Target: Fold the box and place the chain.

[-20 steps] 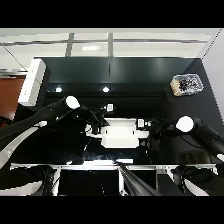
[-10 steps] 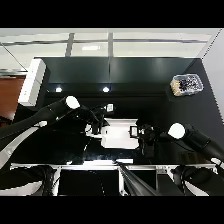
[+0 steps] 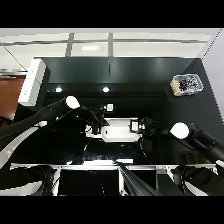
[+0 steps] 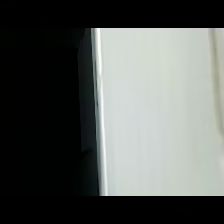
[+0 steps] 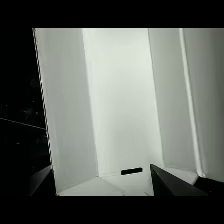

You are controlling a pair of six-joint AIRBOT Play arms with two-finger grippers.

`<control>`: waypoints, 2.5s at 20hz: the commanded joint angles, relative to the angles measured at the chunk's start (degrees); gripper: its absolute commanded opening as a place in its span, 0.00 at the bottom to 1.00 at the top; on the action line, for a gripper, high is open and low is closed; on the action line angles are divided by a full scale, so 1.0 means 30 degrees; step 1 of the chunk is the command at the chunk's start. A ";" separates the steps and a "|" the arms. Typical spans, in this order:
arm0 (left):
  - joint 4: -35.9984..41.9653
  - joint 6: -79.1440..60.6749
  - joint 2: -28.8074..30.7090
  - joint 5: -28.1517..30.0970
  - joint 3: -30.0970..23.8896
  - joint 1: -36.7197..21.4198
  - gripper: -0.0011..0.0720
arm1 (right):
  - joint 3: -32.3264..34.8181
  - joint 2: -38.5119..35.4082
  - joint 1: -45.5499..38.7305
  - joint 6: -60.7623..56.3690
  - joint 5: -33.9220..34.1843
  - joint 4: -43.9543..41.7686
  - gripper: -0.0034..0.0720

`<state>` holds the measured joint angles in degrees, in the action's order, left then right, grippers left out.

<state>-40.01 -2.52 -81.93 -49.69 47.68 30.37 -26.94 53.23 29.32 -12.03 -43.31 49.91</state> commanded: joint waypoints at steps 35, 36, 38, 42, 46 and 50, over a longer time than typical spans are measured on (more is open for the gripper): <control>-0.0007 -0.0015 -0.0015 -0.0007 0.0007 -0.0007 0.05 | -0.0277 0.4532 -0.2812 0.8262 0.0510 -0.5224 0.93; -0.0015 -0.0015 -0.0015 -0.0007 0.0007 -0.0007 0.05 | -0.0277 0.4575 -0.3016 0.8269 0.0503 -0.5224 0.93; -0.0015 -0.0015 -0.0015 0.0015 0.0007 -0.0007 0.05 | -0.0277 0.4670 -0.3322 0.8794 0.0299 -0.5246 0.93; 0.0000 -0.0007 -0.0015 0.0007 0.0007 -0.0007 0.05 | -0.0277 0.4969 -0.3344 0.9806 0.0160 -0.6025 0.93; 0.0000 -0.0007 -0.0015 0.0007 0.0007 -0.0007 0.05 | -0.0277 0.5034 -0.3344 0.9959 0.0248 -0.6105 0.93; -0.0007 -0.0015 -0.0015 0.0007 0.0007 -0.0007 0.05 | -0.0277 0.5268 -0.3344 0.9952 0.0240 -0.6105 0.93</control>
<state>-40.01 -2.55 -81.95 -49.65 47.68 30.37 -27.77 68.58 19.33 17.58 -42.57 31.79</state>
